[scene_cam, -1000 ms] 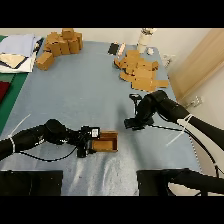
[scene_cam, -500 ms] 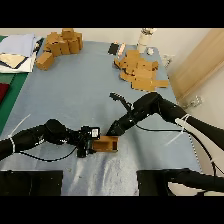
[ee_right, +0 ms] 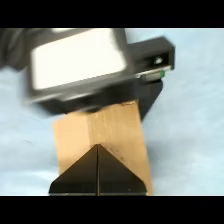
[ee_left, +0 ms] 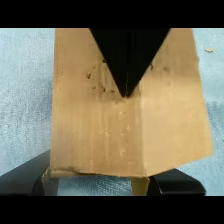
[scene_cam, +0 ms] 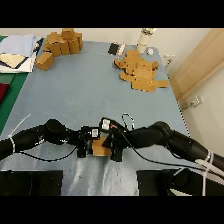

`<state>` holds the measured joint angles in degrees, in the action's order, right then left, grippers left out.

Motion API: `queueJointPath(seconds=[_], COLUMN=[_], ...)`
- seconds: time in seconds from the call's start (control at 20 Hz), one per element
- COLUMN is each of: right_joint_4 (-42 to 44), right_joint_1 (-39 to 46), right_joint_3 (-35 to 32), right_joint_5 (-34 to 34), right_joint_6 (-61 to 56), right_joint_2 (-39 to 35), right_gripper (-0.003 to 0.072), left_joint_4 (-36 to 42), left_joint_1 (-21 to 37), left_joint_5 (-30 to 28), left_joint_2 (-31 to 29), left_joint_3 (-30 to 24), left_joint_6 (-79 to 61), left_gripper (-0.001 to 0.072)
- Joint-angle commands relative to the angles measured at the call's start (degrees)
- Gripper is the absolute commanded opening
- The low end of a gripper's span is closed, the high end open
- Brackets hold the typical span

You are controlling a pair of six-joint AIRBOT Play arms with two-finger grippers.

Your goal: Fold the box.

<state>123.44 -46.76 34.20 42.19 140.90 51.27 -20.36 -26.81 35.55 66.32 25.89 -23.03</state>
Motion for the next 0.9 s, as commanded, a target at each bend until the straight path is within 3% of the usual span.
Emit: queueJointPath(seconds=[0.0,0.1,0.15,0.2,0.25,0.35,0.4,0.6,0.85], right_joint_4=[-15.5,-21.1,-22.4,-23.4,-24.7,-25.7,-25.5,-25.8,-32.7], right_joint_1=[-8.7,-10.6,-10.6,-10.6,-10.6,-10.6,-10.6,-10.8,-10.8], right_joint_3=[-4.5,-6.5,-7.0,-7.1,-7.1,-7.0,-7.0,-7.1,-7.5], right_joint_5=[-9.9,-10.7,-10.7,-10.6,-10.9,-11.4,-11.3,-10.6,-15.2], right_joint_6=[-1.1,-2.3,-3.6,-3.5,-3.4,-3.2,-3.3,-3.3,-3.3], right_joint_2=[-6.4,-6.7,-6.4,-6.1,-5.9,-5.9,-5.9,-5.9,-6.0], right_gripper=[0.0004,0.0023,0.0151,0.0349,0.0404,0.0424,0.0496,0.0506,0.0484], left_joint_4=[0.0,0.0,0.0,0.0,0.0,0.0,0.0,0.0,0.0], left_joint_1=[0.0,0.0,0.0,0.0,0.0,0.0,0.0,0.0,0.0], left_joint_5=[0.0,0.0,0.0,0.0,0.0,0.0,0.0,0.0,0.0], left_joint_2=[0.0,0.0,0.0,0.0,0.0,0.0,0.0,0.0,0.0], left_joint_3=[0.0,0.0,0.0,0.0,0.0,0.0,0.0,0.0,0.0], left_joint_6=[0.0,0.0,0.0,0.0,0.0,0.0,0.0,0.0,0.0], left_gripper=[0.0473,0.0474,0.0473,0.0474,0.0474,0.0474,0.0473,0.0473,0.0473])
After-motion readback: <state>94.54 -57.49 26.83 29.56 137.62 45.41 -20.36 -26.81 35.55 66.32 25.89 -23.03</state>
